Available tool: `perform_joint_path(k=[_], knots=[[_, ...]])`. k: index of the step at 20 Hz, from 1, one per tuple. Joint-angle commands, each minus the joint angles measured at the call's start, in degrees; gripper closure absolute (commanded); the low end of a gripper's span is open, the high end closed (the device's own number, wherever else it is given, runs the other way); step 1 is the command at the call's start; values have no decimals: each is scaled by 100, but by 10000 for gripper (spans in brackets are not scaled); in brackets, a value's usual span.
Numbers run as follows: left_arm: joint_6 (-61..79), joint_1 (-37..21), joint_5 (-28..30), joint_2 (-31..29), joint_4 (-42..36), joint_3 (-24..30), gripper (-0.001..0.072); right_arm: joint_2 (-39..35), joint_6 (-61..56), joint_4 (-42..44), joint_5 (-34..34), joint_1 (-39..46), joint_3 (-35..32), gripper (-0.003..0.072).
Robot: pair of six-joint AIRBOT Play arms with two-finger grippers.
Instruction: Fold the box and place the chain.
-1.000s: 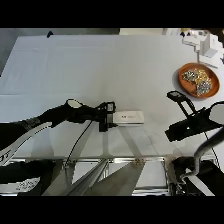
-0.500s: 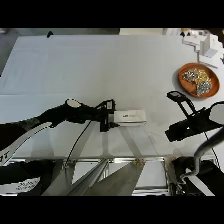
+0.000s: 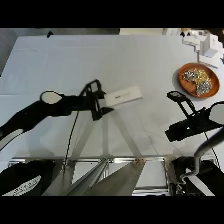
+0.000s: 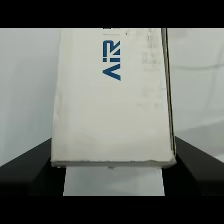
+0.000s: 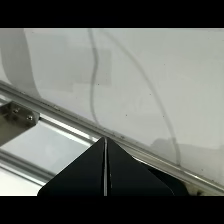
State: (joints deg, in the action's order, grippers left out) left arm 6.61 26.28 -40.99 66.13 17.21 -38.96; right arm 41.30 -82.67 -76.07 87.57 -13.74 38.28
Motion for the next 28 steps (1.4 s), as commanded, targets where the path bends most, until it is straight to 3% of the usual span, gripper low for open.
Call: perform_joint_path(k=[1,8,12,16,22,27,28], knots=[[-2496,-868,-212,-1110,1659,-7,706,-4,0,0,2,-7,2,670],[-5954,-3126,-1633,-3875,4280,-7,706,-4,0,0,2,-7,2,670],[-7130,-4041,-2376,-4636,5628,0,702,-4,0,0,2,-7,2,670],[-7259,-4522,-2621,-4358,5571,240,704,-4,0,0,4,-7,2,670],[-7010,-4524,-1871,-3248,5298,1239,701,-4,0,0,4,-7,2,670],[-6557,-4524,-1613,-2487,5274,1460,694,-4,0,0,4,-7,2,670],[-6555,-4522,-1624,-2361,5335,1462,664,-4,0,0,4,-7,2,670]])
